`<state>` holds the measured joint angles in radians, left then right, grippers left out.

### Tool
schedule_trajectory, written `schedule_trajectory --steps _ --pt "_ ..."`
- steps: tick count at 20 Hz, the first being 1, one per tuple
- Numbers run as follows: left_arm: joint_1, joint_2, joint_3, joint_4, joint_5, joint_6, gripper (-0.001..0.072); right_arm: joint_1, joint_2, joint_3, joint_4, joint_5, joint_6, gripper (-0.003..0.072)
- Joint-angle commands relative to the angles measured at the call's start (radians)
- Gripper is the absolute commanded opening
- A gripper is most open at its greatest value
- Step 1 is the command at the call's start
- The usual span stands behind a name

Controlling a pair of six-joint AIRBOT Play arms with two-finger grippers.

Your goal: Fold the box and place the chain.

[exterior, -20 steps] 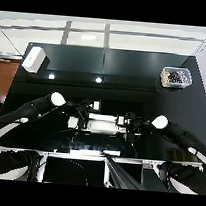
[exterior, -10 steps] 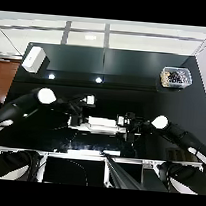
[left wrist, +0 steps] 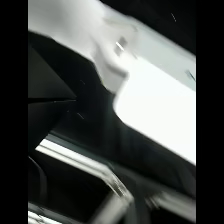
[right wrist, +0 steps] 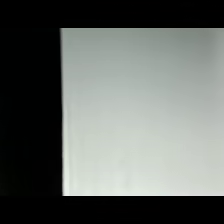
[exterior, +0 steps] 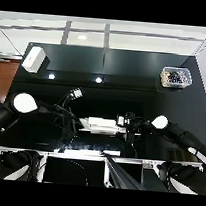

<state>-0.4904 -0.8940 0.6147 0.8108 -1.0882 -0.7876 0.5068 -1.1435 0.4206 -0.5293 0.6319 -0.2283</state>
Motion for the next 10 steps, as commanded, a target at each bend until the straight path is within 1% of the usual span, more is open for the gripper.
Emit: schedule_trajectory --steps 1,3,4,5,6,7,8,10 --pt "-0.067 0.010 -0.106 -0.281 0.331 -0.020 0.0028 0.000 -0.001 0.000 0.000 0.000 0.000 0.0401" --pt "-0.083 0.010 -0.156 -0.384 0.567 -0.019 0.0030 0.000 -0.001 0.000 0.000 0.000 0.000 0.0401" --pt "-0.083 0.010 -0.173 -0.408 0.659 -0.019 0.0030 0.000 -0.001 0.000 0.000 0.000 0.000 0.0401" --pt "-0.083 0.008 -0.181 -0.410 0.731 -0.018 0.0030 0.000 -0.001 0.000 0.000 0.000 0.000 0.0400" --pt "-0.083 -0.001 -0.183 -0.408 0.769 0.003 0.0030 0.000 -0.001 0.000 0.000 0.000 0.000 0.0401" --pt "-0.083 -0.015 -0.183 -0.408 0.782 0.031 0.0030 0.000 -0.001 0.000 0.000 0.000 0.000 0.0401" --pt "-0.083 -0.034 -0.183 -0.408 0.780 0.053 0.0030 0.000 -0.001 0.000 0.000 0.000 0.000 0.0400" --pt "-0.083 -0.085 -0.182 -0.408 0.741 0.102 0.0030 0.000 -0.001 0.000 0.000 0.000 0.000 0.0401"
